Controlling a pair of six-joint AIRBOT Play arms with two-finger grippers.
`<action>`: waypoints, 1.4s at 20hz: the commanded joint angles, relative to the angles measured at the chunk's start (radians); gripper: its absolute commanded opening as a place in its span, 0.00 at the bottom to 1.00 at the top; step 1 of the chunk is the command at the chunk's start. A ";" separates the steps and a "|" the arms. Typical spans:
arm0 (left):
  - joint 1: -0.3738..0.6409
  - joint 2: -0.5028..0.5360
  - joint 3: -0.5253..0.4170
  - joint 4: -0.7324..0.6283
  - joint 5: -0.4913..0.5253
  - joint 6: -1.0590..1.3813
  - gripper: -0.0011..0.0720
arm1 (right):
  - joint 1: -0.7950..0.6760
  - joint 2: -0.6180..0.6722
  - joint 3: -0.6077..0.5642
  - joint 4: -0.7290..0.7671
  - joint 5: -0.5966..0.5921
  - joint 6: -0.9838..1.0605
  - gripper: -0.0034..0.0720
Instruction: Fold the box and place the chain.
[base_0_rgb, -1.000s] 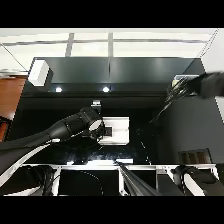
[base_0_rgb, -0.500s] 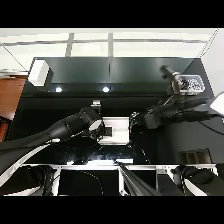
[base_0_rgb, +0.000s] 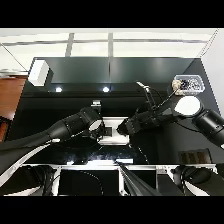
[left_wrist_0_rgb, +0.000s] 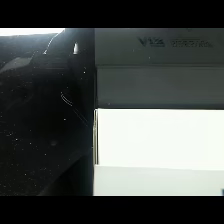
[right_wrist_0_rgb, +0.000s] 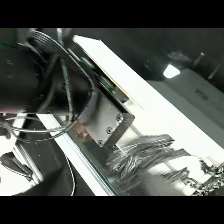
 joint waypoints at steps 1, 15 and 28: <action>0.000 -0.001 0.000 0.000 0.000 0.000 0.05 | -0.062 -0.001 -0.010 -0.013 0.075 -0.009 0.76; 0.000 -0.001 0.000 0.000 0.003 0.000 0.05 | -0.535 -0.243 0.008 -0.699 -0.474 0.707 0.99; 0.000 -0.001 0.000 0.000 -0.002 0.000 0.05 | -0.603 -0.465 0.121 -0.697 -0.643 0.902 0.87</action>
